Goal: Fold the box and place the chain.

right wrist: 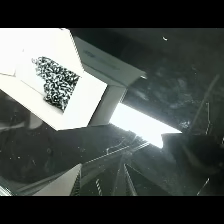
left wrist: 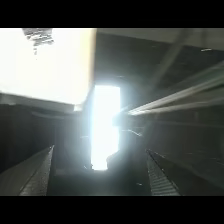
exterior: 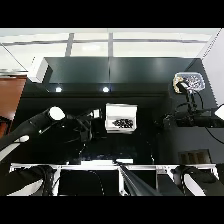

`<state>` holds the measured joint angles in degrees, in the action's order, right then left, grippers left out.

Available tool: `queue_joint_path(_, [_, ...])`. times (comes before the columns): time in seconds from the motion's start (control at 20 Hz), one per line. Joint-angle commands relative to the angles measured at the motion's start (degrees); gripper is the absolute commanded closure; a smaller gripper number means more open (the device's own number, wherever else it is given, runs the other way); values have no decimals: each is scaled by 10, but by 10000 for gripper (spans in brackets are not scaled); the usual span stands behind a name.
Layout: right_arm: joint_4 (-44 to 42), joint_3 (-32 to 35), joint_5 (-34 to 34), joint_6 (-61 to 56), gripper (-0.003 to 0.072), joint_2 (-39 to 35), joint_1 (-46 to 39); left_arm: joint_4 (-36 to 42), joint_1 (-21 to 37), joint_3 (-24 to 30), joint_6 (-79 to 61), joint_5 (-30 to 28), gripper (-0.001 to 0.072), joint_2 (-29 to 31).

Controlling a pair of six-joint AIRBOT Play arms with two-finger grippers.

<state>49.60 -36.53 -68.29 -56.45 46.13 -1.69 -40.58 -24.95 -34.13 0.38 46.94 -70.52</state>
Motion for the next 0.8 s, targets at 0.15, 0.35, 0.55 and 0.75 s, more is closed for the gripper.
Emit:
queue_joint_path(0.15, [0, 0, -5, -2, 365, 0, 0, 182, 25, -12, -191, -2, -2, -59])
queue_joint_path(0.35, [0, 0, -5, -2, 365, 0, 0, 186, 26, -16, -195, -1, -2, -63])
queue_joint_path(0.55, [0, 0, -5, -2, 365, 0, 0, 186, 23, -16, -200, 0, -2, -63])
queue_joint_path(0.75, [0, 9, -5, -2, 365, 0, 0, 188, 16, -16, -199, -20, -2, -63])
